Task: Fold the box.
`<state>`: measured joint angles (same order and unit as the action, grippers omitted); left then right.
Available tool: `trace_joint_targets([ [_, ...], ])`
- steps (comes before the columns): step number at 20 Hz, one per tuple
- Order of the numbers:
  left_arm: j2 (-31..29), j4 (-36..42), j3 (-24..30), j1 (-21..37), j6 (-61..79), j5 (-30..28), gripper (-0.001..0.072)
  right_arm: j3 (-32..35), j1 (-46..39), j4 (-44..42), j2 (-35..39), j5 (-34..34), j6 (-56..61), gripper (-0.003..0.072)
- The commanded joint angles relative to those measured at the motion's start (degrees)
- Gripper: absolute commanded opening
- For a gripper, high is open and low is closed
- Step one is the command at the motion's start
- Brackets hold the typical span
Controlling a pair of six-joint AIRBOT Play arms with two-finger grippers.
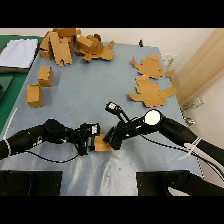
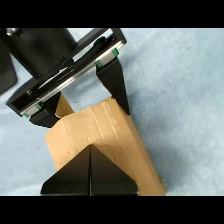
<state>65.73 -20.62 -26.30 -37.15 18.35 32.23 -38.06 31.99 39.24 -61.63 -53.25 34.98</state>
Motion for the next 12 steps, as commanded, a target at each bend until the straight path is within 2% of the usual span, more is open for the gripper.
trace_joint_targets([
  [1,0.0,0.0,0.0,0.0,0.0,0.3,0.0523,0.1,4.5,4.9,0.7,6.1,-1.0,0.0004],
  [5,0.0,0.0,0.0,0.0,0.0,1.4,0.0523,0.2,9.5,10.3,2.8,8.4,0.0,0.0004],
  [9,0.0,0.0,0.0,0.0,0.0,2.1,0.0523,0.3,14.4,26.6,5.4,10.1,8.5,0.0004],
  [12,0.0,0.0,0.0,0.0,0.0,2.3,0.0523,0.3,17.5,31.4,6.5,11.2,9.4,0.0005],
])
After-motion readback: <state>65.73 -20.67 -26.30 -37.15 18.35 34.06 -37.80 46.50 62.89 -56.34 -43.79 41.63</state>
